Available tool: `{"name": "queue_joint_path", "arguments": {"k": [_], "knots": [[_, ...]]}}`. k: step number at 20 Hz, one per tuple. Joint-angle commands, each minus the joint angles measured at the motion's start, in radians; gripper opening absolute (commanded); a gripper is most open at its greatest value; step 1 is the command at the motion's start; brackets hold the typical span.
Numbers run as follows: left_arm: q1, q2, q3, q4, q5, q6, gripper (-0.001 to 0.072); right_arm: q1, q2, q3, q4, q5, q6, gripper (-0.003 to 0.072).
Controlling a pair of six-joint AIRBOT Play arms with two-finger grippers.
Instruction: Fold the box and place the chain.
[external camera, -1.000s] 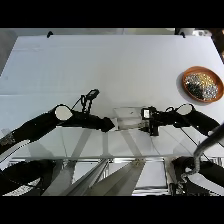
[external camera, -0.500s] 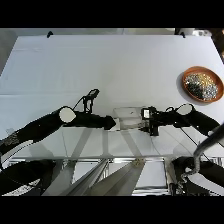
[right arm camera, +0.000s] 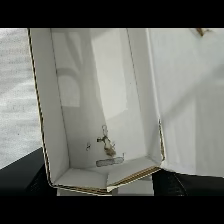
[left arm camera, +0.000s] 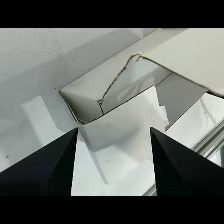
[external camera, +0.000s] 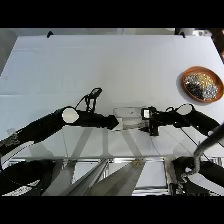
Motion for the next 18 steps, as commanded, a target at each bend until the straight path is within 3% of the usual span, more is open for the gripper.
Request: {"name": "queue_joint_path", "arguments": {"k": [1,4,8,13,18], "knots": [[-0.010,0.000,0.002,0.028,-0.002,-0.024,0.0505,0.000,0.001,0.000,0.000,0.000,0.000,0.0469],[-0.026,-0.003,0.015,0.115,-0.020,-0.133,0.0505,0.000,0.001,0.000,0.000,0.001,0.000,0.0469],[-0.051,-0.060,0.124,0.287,-0.117,-0.291,0.0505,0.000,0.001,0.000,0.000,0.001,0.000,0.0469],[-0.091,-0.150,0.213,0.296,-0.128,-0.372,0.0505,0.000,0.001,0.000,0.000,0.000,0.000,0.0469],[-0.104,-0.167,0.233,0.324,-0.116,-0.430,0.0505,0.000,0.001,0.000,0.000,0.000,0.000,0.0469]]}}
